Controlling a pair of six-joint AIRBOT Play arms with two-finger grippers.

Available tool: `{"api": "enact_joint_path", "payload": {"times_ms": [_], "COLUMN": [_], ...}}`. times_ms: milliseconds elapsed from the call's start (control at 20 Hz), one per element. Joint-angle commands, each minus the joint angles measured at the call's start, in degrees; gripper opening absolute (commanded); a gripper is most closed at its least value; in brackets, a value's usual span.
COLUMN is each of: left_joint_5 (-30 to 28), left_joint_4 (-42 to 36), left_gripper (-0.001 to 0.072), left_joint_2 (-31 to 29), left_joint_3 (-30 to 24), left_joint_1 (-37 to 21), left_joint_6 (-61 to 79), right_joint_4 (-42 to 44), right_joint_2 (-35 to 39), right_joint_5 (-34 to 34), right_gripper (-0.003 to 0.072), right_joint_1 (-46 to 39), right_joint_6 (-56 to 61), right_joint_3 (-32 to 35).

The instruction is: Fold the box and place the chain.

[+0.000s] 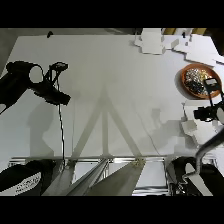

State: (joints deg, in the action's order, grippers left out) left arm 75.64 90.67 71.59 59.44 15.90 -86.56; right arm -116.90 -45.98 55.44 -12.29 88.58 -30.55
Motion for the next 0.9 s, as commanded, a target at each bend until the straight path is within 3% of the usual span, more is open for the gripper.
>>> {"api": "enact_joint_path", "payload": {"times_ms": [0,350,600,700,800,850], "left_joint_5": [0.0,0.0,0.0,0.0,0.0,0.0], "left_joint_4": [0.0,0.0,0.0,0.0,0.0,0.0], "left_gripper": [0.0009,0.0009,0.0009,0.0009,0.0009,0.0009], "left_joint_2": [0.0,0.0,0.0,0.0,0.0,0.0], "left_joint_3": [0.0,0.0,0.0,0.0,0.0,0.0], "left_joint_1": [0.0,0.0,0.0,0.0,0.0,0.0], "left_joint_6": [0.0,0.0,0.0,0.0,0.0,0.0], "right_joint_4": [-5.2,-8.6,-10.7,-11.2,-11.0,-11.0], "right_joint_2": [-8.4,-19.0,-26.3,-28.2,-28.4,-28.2], "right_joint_5": [-3.6,1.9,6.1,6.9,8.4,9.6], "right_gripper": [0.0479,0.0477,0.0447,0.0329,0.0124,0.0109], "right_joint_1": [-14.9,-20.4,-20.4,-20.4,-20.4,-20.3], "right_joint_6": [-2.4,-6.0,-4.1,-0.9,-0.1,-0.3], "right_joint_3": [-0.4,-12.2,-12.7,-12.7,-12.7,-12.7]}}
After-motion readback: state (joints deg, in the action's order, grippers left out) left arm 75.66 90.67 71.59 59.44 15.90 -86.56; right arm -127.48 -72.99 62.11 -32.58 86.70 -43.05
